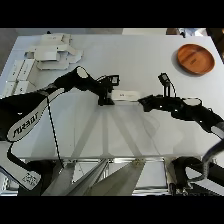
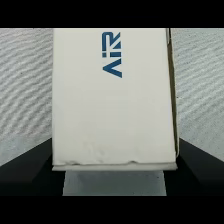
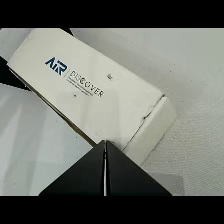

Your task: Fold the box and place the chain.

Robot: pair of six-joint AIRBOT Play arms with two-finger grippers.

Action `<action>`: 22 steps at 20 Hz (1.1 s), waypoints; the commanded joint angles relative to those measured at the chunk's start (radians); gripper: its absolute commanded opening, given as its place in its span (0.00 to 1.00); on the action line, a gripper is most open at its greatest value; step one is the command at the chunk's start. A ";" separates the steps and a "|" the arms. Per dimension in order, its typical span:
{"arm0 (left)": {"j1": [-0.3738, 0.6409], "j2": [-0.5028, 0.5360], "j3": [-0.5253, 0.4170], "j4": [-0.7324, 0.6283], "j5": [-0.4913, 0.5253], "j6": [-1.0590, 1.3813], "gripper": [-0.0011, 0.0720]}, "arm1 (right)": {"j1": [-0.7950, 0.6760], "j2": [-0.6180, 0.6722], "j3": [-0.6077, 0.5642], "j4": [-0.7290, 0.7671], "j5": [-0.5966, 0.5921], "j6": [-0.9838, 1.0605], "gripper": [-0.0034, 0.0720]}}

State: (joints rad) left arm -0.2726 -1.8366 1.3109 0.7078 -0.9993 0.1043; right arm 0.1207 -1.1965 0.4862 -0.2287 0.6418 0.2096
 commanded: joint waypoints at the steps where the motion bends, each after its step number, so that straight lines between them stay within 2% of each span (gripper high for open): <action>1: 0.001 0.000 0.000 0.001 0.000 0.000 0.81 | 0.000 0.000 -0.003 -0.039 -0.010 0.026 0.06; 4: 0.001 0.000 0.000 0.001 0.000 0.000 0.81 | 0.000 0.013 -0.002 0.050 0.010 0.017 0.06; 7: 0.001 0.000 0.000 0.000 0.000 0.000 0.81 | 0.000 0.082 0.000 0.161 0.007 -0.011 0.06; 10: 0.001 0.000 0.000 0.001 0.000 0.000 0.81 | -0.001 0.182 0.027 0.175 -0.098 -0.035 0.06; 12: 0.001 0.000 0.000 0.001 0.000 0.000 0.81 | -0.037 0.228 0.069 0.117 -0.157 -0.029 0.06; 14: 0.001 0.000 0.000 0.000 0.000 0.000 0.81 | -0.095 0.233 0.146 -0.037 -0.158 0.067 0.06; 19: 0.001 0.000 0.000 0.001 0.000 0.000 0.81 | -0.251 0.219 0.372 -0.676 -0.158 0.541 0.06; 22: 0.001 0.000 0.000 0.000 0.000 0.000 0.81 | -0.333 0.195 0.425 -0.975 -0.116 0.771 0.06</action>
